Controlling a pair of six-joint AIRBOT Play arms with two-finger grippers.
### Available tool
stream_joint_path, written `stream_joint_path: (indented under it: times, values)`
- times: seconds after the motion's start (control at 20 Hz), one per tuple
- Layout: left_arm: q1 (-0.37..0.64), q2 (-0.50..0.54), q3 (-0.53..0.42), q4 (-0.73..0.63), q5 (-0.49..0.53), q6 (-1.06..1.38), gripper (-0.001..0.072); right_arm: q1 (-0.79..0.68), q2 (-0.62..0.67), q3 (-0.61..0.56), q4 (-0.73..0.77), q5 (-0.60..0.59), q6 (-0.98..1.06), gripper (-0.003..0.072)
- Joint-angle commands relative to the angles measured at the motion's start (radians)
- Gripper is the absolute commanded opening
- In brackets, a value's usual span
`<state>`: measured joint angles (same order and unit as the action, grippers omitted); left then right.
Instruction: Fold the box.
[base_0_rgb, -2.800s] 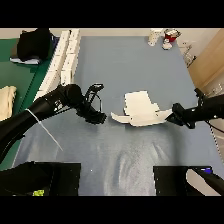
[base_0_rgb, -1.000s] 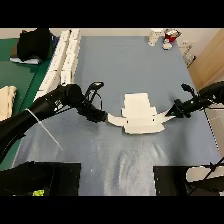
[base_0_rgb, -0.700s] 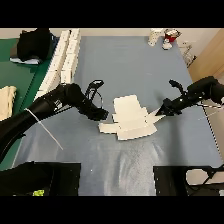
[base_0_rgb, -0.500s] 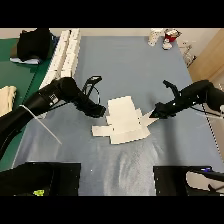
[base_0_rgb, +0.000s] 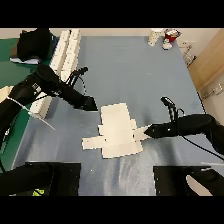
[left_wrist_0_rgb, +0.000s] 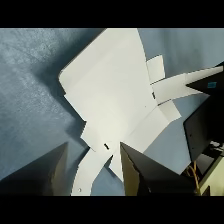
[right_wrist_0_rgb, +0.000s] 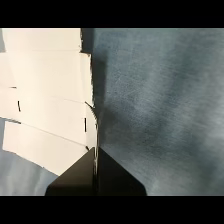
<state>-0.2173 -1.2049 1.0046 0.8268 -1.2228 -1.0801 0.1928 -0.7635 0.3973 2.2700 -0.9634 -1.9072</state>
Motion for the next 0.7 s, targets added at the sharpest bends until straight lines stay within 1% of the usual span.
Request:
stream_joint_path:
  times: [0.0,0.15,0.35,0.55,0.65]
  values:
    - [0.03,-0.044,-0.007,-0.02,-0.02,0.071,0.0492,0.021,0.071,-0.043,-0.014,0.065,0.023,0.0003]
    - [0.03,-0.132,-0.023,-0.076,-0.019,0.129,0.0492,0.021,0.071,-0.043,-0.015,0.066,0.023,0.0002]
    - [0.03,-0.27,-0.022,-0.249,-0.013,0.292,0.0492,0.021,0.071,-0.043,-0.015,0.063,0.023,0.0003]
    - [0.03,-0.387,-0.018,-0.287,0.02,0.347,0.0491,0.021,0.071,-0.043,-0.017,0.031,0.023,0.0002]
    - [0.029,-0.429,-0.017,-0.348,0.018,0.408,0.049,0.021,0.071,-0.043,-0.022,0.031,0.023,0.0002]
